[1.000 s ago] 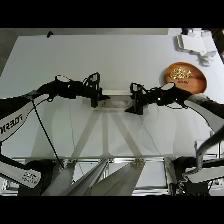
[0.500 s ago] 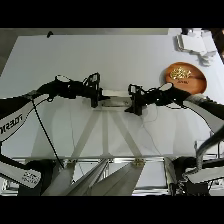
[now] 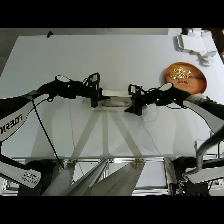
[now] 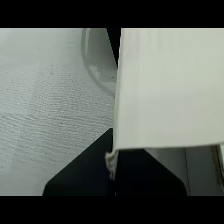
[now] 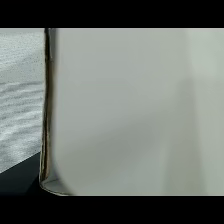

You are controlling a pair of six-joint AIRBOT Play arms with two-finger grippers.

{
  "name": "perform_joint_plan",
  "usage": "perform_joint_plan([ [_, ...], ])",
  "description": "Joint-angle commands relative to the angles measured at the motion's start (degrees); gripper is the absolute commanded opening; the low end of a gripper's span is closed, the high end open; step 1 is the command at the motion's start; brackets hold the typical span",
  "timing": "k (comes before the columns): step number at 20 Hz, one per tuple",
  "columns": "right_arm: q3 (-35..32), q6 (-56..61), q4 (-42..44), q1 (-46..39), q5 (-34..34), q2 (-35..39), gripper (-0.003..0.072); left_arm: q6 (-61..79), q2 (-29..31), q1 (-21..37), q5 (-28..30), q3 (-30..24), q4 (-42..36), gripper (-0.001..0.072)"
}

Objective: Fold the box and place the chain.

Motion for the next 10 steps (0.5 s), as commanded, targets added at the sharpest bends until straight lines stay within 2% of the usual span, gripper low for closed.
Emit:
perform_joint_plan([
  [1,0.0,0.0,0.0,0.1,0.0,0.0,0.0543,0.0,0.0,0.0,0.0,0.0,0.0,0.0009],
  [8,0.0,0.0,0.0,0.1,0.0,0.0,0.0543,0.0,0.0,0.0,0.0,0.0,0.0,0.0009],
  [9,0.0,0.0,0.0,0.1,0.0,0.0,0.0543,0.0,0.0,0.0,0.0,0.0,0.0,0.0032],
  [10,0.0,0.0,0.0,0.1,0.0,0.0,0.0543,0.0,0.0,0.1,0.0,0.0,0.0,0.0114],
])
